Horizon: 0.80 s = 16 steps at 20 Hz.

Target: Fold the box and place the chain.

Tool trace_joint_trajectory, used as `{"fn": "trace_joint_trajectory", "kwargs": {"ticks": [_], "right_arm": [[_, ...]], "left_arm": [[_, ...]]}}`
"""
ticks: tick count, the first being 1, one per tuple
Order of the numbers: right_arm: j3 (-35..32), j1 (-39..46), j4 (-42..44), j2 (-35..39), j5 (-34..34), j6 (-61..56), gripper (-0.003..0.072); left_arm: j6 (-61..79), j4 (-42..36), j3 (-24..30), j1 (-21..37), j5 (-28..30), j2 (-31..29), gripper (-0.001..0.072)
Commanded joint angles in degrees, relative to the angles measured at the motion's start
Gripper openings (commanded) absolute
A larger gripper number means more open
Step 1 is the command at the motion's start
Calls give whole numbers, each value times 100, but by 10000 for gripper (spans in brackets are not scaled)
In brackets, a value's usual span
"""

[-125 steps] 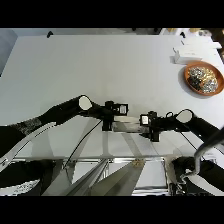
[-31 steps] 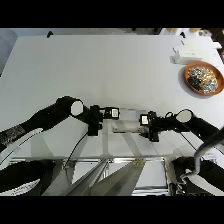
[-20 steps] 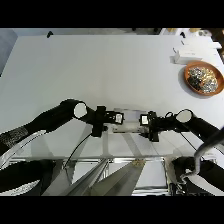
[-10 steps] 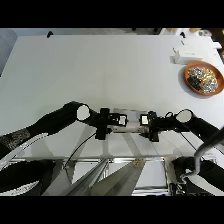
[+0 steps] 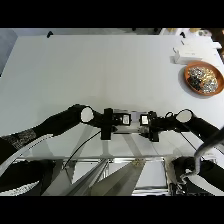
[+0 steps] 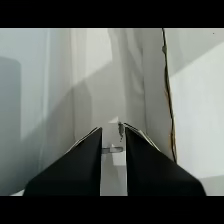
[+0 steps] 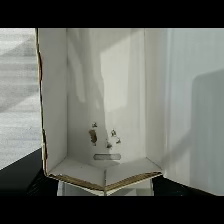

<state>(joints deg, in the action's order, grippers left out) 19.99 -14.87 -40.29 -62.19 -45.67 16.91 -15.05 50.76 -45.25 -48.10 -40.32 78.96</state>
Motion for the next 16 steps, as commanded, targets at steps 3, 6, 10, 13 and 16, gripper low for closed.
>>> {"fn": "trace_joint_trajectory", "kwargs": {"ticks": [3,6,10,13,16], "right_arm": [[-2,0,4,4,0,-9,406],[-2,0,4,4,0,-9,406],[-2,0,4,4,0,-9,406],[0,0,4,4,0,-9,406],[-2,0,4,4,0,-9,406]], "left_arm": [[-63,-101,2,-70,85,92,470],[-199,-98,2,-68,63,76,515],[-756,33,2,0,-446,-376,107],[-1639,420,2,166,-1156,-1110,2],[-3268,1097,2,546,-1823,-1847,2]]}}
